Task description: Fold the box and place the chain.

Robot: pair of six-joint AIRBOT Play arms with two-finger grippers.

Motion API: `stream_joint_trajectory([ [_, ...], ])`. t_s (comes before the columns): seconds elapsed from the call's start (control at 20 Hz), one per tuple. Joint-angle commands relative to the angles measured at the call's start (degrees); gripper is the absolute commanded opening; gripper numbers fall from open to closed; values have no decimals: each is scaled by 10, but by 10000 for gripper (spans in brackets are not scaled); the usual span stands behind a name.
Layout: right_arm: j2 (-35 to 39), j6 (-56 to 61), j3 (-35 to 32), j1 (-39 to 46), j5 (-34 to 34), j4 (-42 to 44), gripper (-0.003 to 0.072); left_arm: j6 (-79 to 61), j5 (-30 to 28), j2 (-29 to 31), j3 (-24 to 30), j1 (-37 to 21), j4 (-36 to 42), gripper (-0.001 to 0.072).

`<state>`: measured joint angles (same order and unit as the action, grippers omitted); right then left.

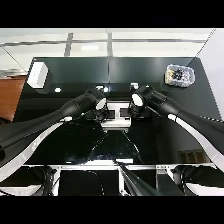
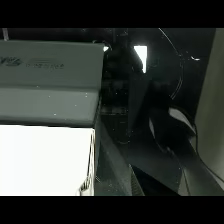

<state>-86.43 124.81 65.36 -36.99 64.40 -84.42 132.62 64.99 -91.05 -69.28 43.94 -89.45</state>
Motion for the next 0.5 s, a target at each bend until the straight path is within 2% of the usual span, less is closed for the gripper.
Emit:
stream_joint_trajectory([
  [0.0, -10, 3, 15, -6, -6, 4, 354, 1, -4, 0, -1, 0, 1, 25],
  [0.45, -13, -17, 15, -6, -10, 33, 354, 0, -4, 0, -1, 0, 1, 25],
])
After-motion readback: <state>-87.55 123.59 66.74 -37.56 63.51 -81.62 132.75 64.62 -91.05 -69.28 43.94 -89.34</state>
